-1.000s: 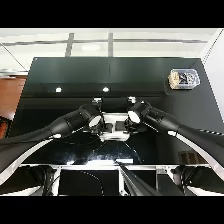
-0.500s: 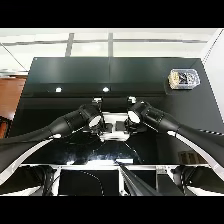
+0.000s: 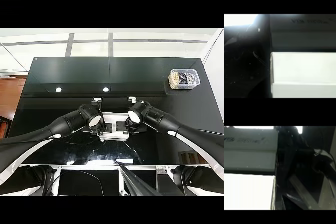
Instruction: Fold the box and place the chain.
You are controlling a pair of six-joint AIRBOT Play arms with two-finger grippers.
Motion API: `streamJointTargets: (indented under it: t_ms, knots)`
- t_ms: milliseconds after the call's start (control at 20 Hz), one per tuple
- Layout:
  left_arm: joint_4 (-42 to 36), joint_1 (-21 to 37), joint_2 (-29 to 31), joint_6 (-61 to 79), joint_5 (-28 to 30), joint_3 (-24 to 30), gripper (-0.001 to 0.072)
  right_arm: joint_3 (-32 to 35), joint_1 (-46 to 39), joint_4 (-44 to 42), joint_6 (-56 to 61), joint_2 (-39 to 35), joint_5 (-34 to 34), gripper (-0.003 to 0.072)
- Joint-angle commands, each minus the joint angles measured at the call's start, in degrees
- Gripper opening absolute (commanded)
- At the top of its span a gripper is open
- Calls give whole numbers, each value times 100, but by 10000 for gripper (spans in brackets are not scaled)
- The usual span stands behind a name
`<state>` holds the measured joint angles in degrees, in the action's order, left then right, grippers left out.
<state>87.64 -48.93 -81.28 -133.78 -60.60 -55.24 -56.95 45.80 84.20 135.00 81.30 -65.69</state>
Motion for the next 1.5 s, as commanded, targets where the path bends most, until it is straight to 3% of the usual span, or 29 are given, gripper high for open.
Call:
streamJointTargets:
  t_ms: [0,350,700,800,1100,1200,1300,1350,1400,1450]
  knots:
    - [-4,4,4,0,9,-2,31,-4,0,55,-2,-9,-197,208]
    - [-4,4,4,0,9,-2,31,-7,0,31,-46,-68,-186,210]
    - [-4,4,4,0,4,-2,32,-7,2,-254,-216,-114,236,210]
    - [-4,4,4,0,7,-2,31,-7,2,-251,-216,-114,229,376]
    - [-4,4,4,0,4,-2,31,-4,2,-208,-216,-2,208,372]
    - [-4,4,4,0,4,-2,31,-4,2,-195,-216,66,208,296]
    - [-4,4,4,0,4,-2,32,-4,2,-138,-216,66,275,122]
    - [-4,4,4,0,4,-2,31,-4,2,-105,-219,66,275,107]
    - [-4,4,4,0,2,-2,31,-4,2,-96,-260,66,273,46]
    - [-4,4,4,0,2,-2,31,-4,2,-96,-278,66,275,46]
